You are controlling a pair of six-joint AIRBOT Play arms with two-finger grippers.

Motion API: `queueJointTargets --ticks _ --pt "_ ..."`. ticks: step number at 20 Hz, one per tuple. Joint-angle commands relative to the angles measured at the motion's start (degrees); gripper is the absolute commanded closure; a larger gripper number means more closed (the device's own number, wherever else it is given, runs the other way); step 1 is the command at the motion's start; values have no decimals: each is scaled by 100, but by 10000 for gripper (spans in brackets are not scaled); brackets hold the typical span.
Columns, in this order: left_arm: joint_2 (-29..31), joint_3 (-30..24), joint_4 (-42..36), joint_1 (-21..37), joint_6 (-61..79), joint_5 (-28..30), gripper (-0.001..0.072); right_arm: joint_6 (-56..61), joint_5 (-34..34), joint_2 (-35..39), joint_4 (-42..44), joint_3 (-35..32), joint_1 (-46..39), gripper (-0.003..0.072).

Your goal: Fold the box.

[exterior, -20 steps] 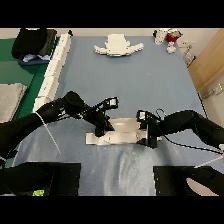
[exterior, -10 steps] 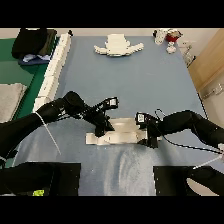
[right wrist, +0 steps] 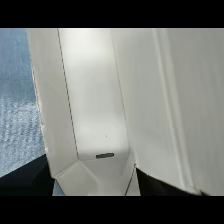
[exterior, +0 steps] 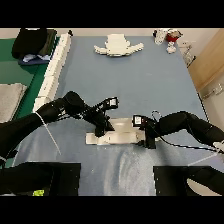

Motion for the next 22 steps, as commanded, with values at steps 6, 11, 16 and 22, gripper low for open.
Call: queueJointTargets --ticks 6,11,16,22 --pt "0 0 0 0 0 2 696 2 13 -232 -13 -4 15 -23" --pt "0 0 0 0 0 2 696 2 -33 -334 28 -4 17 1" --pt "0 0 0 0 2 2 696 2 -79 -337 26 -4 15 153" --pt "0 0 0 0 2 2 696 46 -79 -293 26 0 15 76"
